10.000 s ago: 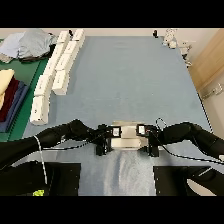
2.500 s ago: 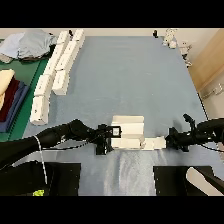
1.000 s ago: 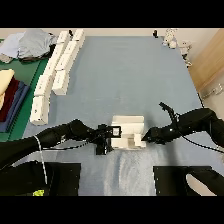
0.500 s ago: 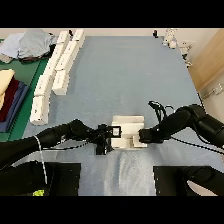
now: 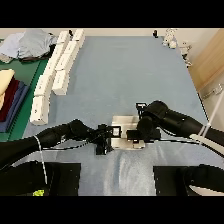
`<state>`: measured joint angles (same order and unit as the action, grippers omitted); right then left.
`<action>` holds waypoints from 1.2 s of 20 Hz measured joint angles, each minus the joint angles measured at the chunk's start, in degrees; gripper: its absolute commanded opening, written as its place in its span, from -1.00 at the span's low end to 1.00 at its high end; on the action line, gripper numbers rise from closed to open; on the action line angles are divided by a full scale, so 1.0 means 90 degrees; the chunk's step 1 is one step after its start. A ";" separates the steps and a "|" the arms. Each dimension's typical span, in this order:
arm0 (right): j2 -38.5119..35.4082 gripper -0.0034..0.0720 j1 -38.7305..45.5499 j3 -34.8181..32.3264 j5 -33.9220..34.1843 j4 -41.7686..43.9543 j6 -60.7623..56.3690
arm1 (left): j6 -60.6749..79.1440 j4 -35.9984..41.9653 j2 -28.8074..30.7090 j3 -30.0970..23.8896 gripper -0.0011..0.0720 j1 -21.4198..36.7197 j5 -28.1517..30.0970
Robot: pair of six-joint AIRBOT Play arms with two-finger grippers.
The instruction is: Fold the box.
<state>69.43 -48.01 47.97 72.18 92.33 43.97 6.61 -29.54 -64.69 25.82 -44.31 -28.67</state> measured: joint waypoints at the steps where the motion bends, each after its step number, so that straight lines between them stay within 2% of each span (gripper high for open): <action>1: 0.0158 0.00 -0.0058 0.0083 0.0053 -0.0080 -0.0143 | 0.0000 0.0000 0.0000 0.0000 0.24 0.0000 0.0000; 5: 0.0505 0.00 -0.0158 0.0231 0.0197 -0.0245 -0.0549 | 0.0000 0.0000 0.0000 0.0000 0.24 0.0000 0.0000; 6: 0.0542 -0.35 -0.0170 0.0248 0.0204 -0.0289 -0.0619 | 0.0000 0.0000 0.0000 0.0000 0.24 0.0000 0.0000; 7: 0.0573 -0.91 -0.0185 0.0262 0.0226 -0.0347 -0.0678 | -0.0002 0.0000 0.0000 0.0000 0.24 0.0000 -0.0002; 12: 0.0627 -0.91 -0.0187 0.0284 0.0299 -0.0459 -0.0792 | -0.0012 0.0005 0.0000 0.0000 0.24 0.0000 -0.0005; 13: 0.0631 -0.82 -0.0187 0.0284 0.0296 -0.0464 -0.0801 | -0.0010 0.0002 0.0000 0.0000 0.24 0.0000 -0.0002; 15: 0.0646 0.51 -0.0189 0.0282 0.0257 -0.0505 -0.0814 | -0.0007 0.0005 0.0000 0.0000 0.24 0.0000 -0.0005; 16: 0.0644 0.59 -0.0187 0.0287 0.0260 -0.0466 -0.0794 | -0.0017 0.0010 0.0000 0.0000 0.24 0.0000 -0.0002; 19: 0.0610 0.59 -0.0194 0.0291 0.0270 -0.0406 -0.0760 | 0.0005 0.0002 0.0000 0.0000 0.24 0.0000 0.0002; 20: 0.0597 0.49 -0.0197 0.0291 0.0316 -0.0403 -0.0760 | 0.0005 0.0000 0.0000 0.0000 0.24 0.0000 0.0002; 21: 0.0590 0.15 -0.0194 0.0291 0.0347 -0.0393 -0.0746 | 0.0007 -0.0002 0.0000 0.0000 0.24 0.0000 0.0002; 22: 0.0583 -0.30 -0.0194 0.0294 0.0350 -0.0393 -0.0738 | 0.0010 -0.0005 0.0000 0.0000 0.24 0.0000 0.0002; 23: 0.0578 -0.89 -0.0194 0.0291 0.0374 -0.0396 -0.0738 | 0.0017 -0.0007 0.0000 0.0000 0.24 0.0000 0.0002; 24: 0.0571 -0.91 -0.0185 0.0291 0.0415 -0.0413 -0.0729 | 0.0019 -0.0005 0.0000 0.0000 0.24 0.0000 0.0012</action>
<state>74.56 -49.67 50.59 75.92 88.62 37.41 6.79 -29.58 -64.69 25.82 -44.31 -28.56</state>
